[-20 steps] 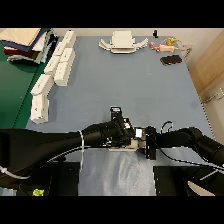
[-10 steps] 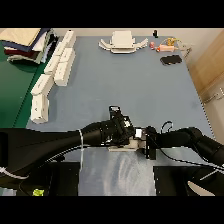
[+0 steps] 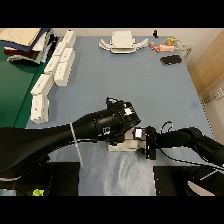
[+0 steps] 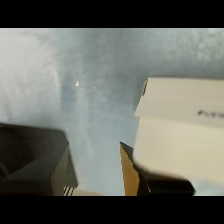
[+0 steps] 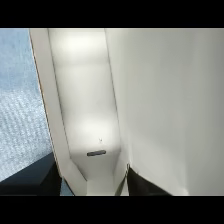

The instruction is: Fold the box.

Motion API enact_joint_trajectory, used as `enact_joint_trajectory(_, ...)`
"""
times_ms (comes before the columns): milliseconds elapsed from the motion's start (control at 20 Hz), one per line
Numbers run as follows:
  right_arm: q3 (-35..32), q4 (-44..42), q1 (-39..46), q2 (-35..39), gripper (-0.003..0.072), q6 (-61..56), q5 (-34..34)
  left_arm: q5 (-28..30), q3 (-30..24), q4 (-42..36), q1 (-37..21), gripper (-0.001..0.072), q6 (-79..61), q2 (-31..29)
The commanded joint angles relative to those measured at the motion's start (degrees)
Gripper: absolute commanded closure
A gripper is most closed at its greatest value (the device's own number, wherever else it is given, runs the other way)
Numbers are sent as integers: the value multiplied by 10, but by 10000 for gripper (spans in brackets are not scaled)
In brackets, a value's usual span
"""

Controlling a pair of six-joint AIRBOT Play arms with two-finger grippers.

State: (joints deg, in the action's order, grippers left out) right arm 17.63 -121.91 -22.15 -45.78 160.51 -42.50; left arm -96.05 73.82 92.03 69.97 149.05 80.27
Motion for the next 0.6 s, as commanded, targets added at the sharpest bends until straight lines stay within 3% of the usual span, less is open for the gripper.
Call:
enact_joint_trajectory(0,0,0,0,0,223,0,0,-75,27,-19,-3,225,-4,-21)
enact_joint_trajectory(50,0,0,0,0,223,0,0,-63,26,-29,2,370,-16,-23)
enact_joint_trajectory(100,0,0,0,0,223,0,0,-51,26,-26,8,691,-58,-23)
enact_joint_trajectory(350,0,0,0,0,223,0,0,12,13,-31,9,698,-202,-55)
enact_joint_trajectory(550,0,0,0,0,223,0,0,115,-87,-37,-14,699,-301,-186)
